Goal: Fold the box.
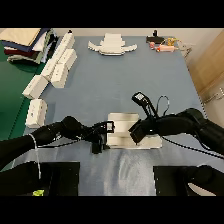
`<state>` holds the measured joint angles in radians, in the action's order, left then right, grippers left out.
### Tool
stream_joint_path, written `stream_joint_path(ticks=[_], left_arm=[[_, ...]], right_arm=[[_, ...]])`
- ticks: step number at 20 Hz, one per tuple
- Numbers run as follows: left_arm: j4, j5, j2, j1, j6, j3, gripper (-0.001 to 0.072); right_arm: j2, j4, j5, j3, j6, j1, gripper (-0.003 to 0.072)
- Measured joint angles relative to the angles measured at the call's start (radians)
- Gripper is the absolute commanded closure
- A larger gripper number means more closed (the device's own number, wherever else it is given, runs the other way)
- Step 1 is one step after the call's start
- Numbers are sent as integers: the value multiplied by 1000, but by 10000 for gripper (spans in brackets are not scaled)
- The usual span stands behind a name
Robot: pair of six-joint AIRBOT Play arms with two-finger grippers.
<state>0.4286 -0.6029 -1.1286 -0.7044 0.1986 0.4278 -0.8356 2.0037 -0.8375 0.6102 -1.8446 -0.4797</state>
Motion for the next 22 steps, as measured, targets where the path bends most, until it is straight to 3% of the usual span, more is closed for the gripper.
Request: stream_joint_path(ticks=[2,3,4,5,8,9,17,19,22], left_arm=[[0,-3,0,0,0,0,351],[0,-5,0,0,0,0,351],[0,-5,0,0,1,0,351],[1,-5,0,0,1,0,351],[1,-6,0,0,2,0,351],[1,-6,0,0,2,0,351],[2,-7,0,0,3,0,351],[2,-7,0,0,3,0,351],[2,-8,0,0,3,0,351]], right_arm=[[83,-61,-97,-7,-1,0,682],[124,-85,-149,-19,-26,0,530],[161,-102,-191,-34,-59,0,266],[196,-120,-229,-56,-102,0,157],[253,-194,-259,-133,-261,0,143],[256,-211,-243,-159,-317,0,103],[109,-269,11,-232,-563,0,117],[78,-269,48,-230,-590,0,315],[58,-261,74,-223,-610,0,383]])
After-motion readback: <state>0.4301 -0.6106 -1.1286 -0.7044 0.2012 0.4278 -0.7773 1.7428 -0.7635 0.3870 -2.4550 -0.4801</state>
